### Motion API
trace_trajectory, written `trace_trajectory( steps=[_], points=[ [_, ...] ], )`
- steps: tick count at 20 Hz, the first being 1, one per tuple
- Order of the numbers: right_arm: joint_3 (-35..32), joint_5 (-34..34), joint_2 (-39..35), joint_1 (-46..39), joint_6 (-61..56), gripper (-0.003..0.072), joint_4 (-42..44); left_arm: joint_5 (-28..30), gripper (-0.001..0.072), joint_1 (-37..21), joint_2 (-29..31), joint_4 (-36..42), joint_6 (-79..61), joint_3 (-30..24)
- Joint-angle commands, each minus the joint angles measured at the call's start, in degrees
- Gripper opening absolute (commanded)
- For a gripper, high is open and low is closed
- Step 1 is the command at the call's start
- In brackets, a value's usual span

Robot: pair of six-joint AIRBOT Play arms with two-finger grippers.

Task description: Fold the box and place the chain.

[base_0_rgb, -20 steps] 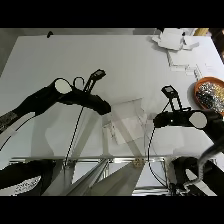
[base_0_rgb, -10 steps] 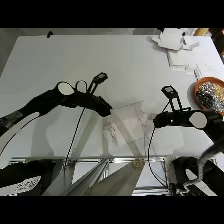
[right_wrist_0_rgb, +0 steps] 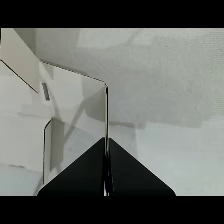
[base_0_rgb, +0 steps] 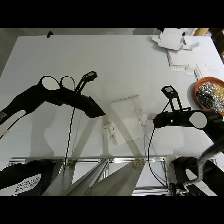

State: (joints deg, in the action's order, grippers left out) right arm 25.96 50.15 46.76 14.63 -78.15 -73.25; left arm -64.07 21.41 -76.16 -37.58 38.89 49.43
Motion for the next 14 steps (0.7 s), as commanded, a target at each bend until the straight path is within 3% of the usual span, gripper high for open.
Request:
trace_trajectory(
  steps=[1, 7, 12, 14],
  points=[
    [0.0, 0.1, 0.0, 0.1, 0.0, 0.0018, 0.2, 2.6, 0.0514, 3.5, -0.1, 2.7, -4.2, 0.0],
    [0.0, 0.3, 0.0, 0.1, 0.0, 0.0018, 0.3, 12.2, 0.0535, 9.6, -5.9, 4.7, -3.9, 0.0],
    [0.0, 0.6, 0.0, 0.1, 0.0, 0.0018, 0.2, 15.4, 0.0529, 9.8, -8.3, 7.3, -5.0, 0.0],
    [0.0, 0.6, 0.0, 0.1, 0.0, 0.0018, 0.2, 15.9, 0.0494, 9.8, -8.3, 8.6, -6.8, 0.0]
  ],
)
